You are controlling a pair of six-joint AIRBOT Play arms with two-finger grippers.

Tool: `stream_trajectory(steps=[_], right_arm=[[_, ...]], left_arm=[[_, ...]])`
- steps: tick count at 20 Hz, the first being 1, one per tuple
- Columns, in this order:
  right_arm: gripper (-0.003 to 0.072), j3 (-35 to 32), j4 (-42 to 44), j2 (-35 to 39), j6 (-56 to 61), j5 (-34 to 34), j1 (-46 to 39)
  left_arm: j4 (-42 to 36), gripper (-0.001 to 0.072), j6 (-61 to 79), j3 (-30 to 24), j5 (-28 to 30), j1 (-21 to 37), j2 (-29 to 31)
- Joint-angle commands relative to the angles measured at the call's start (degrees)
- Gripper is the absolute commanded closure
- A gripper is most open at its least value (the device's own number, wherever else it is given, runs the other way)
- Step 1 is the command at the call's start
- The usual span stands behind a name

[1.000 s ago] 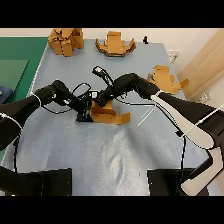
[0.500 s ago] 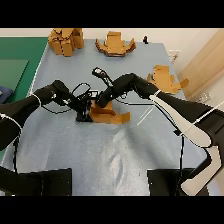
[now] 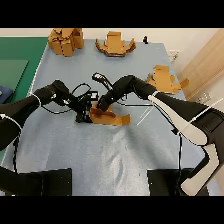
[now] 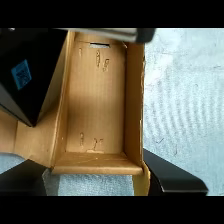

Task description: Fold the box.

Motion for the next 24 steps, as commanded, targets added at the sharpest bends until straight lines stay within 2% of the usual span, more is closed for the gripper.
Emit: stream_trajectory(steps=[1,5,9,12,15,16,18,19,21,24], right_arm=[[0.0678,0.17,0.22,-0.09,-0.2,-3.52,-0.46],[0.0678,1.2,0.07,1.88,0.48,-6.99,-2.43],[0.068,-0.72,-3.08,11.02,0.87,-9.11,-5.55],[0.0679,-10.62,-13.88,21.84,1.42,-11.04,-5.92],[0.0676,-24.2,-16.92,28.63,-2.25,-7.1,-5.88],[0.0655,-27.08,-16.09,28.65,-4.33,-5.38,-5.84],[0.0241,-29.64,-14.27,26.99,-7.67,0.48,-5.05],[0.0201,-29.62,-14.1,25.77,-8.07,3.54,-4.55],[0.0201,-29.62,-13.31,23.43,-8.96,9.66,-3.17],[0.0201,-29.62,-10.97,20.61,-12.63,13.22,-1.84]], left_arm=[[-0.15,0.0691,-0.09,0.04,0.72,0.02,0.02],[-0.13,0.0691,-0.13,0.04,0.66,0.02,0.02],[-0.13,0.0691,-0.24,0.04,0.57,0.02,0.02],[-0.13,0.0691,-0.22,0.04,0.68,0.04,0.02],[-0.13,0.0691,-0.22,0.04,0.68,0.04,0.02],[-0.13,0.0691,-0.22,0.04,0.68,0.04,0.02],[-0.13,0.0691,-0.24,0.04,0.66,0.04,0.02],[-0.11,0.0691,-0.22,0.04,0.68,0.04,0.02],[-0.13,0.0691,-0.24,0.02,0.63,0.04,0.02],[-0.13,0.0691,-0.24,0.04,0.66,0.04,0.02]])
